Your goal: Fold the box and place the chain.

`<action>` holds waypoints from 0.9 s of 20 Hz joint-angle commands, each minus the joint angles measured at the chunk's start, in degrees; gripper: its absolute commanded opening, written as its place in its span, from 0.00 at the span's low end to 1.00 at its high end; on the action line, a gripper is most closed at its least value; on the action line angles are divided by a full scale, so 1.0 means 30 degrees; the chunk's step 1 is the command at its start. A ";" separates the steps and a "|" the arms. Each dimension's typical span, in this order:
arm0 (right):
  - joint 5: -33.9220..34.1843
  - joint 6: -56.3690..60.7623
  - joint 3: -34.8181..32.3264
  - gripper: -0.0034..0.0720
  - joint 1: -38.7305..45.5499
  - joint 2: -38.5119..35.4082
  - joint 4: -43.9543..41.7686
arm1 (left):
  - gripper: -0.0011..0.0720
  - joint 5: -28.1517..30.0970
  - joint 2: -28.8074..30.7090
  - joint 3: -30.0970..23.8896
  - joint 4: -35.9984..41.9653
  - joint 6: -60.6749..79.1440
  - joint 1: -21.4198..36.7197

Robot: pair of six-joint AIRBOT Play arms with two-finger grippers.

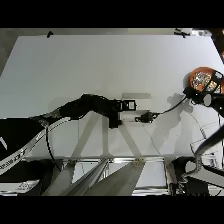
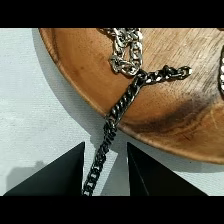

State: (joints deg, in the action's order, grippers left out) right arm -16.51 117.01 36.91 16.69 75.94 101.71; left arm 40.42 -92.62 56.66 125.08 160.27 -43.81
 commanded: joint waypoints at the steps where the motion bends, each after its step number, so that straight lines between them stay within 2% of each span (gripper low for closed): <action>1: 0.0270 -0.0007 0.0000 0.40 -0.0058 0.0714 0.0015 | 0.39 0.0007 -0.0015 -0.0007 0.0000 0.0007 0.0007; 3: 0.0146 -0.0022 0.0000 0.21 -0.0066 0.1005 0.0015 | 0.39 0.0007 -0.0015 -0.0007 0.0000 0.0000 0.0007; 5: 0.0262 -0.0204 0.0000 0.07 -0.0058 0.1013 0.0015 | 0.39 0.0007 -0.0015 -0.0007 0.0000 0.0000 0.0007; 12: 0.0284 -0.0984 0.0000 0.07 -0.0066 0.0612 0.0015 | 0.39 0.0000 -0.0015 -0.0007 0.0000 0.0007 0.0007; 18: -0.1545 -0.3606 0.0000 0.06 -0.0066 -0.2055 -0.0073 | 0.39 0.0007 -0.0015 -0.0007 0.0000 0.0000 0.0007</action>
State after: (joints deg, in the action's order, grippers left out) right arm -18.20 110.10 36.86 16.51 73.52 101.58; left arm 40.42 -92.62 56.66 125.10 160.27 -43.81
